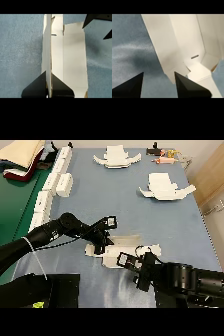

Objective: Fold the box.

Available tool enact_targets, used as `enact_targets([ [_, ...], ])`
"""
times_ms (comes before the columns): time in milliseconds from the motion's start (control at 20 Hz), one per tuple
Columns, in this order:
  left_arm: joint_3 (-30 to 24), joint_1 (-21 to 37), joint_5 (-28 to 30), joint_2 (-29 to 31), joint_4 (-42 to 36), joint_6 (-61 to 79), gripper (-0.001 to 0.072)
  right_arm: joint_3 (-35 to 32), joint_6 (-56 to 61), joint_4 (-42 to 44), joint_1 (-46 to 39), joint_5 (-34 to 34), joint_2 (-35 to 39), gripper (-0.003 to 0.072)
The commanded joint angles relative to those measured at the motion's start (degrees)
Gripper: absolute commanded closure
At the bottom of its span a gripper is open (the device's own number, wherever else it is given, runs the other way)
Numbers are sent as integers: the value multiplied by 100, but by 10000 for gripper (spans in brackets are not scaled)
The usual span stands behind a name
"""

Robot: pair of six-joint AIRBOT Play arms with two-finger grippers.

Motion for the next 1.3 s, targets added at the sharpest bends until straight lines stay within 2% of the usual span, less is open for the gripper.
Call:
enact_targets([
  [0,7,-2,7,2,0,2,696,-28,-114,-931,146,682,-699,89],
  [200,7,-4,2,2,0,2,696,-20,802,-1637,146,728,-1071,91],
  [500,7,-7,4,2,0,2,696,310,1947,-1768,142,-76,-531,88],
  [550,7,-7,4,2,0,2,695,310,2103,-1816,142,-216,-483,77],
  [600,7,-7,2,2,0,2,696,310,2286,-1884,136,-323,-466,26],
  [650,7,-7,2,2,0,2,696,310,2409,-1974,136,-380,-463,24],
  [950,7,-7,2,2,0,2,695,313,2433,-2339,138,-385,-463,24],
  [1250,7,-7,2,2,0,2,696,310,2437,-2020,136,-647,-463,24],
])
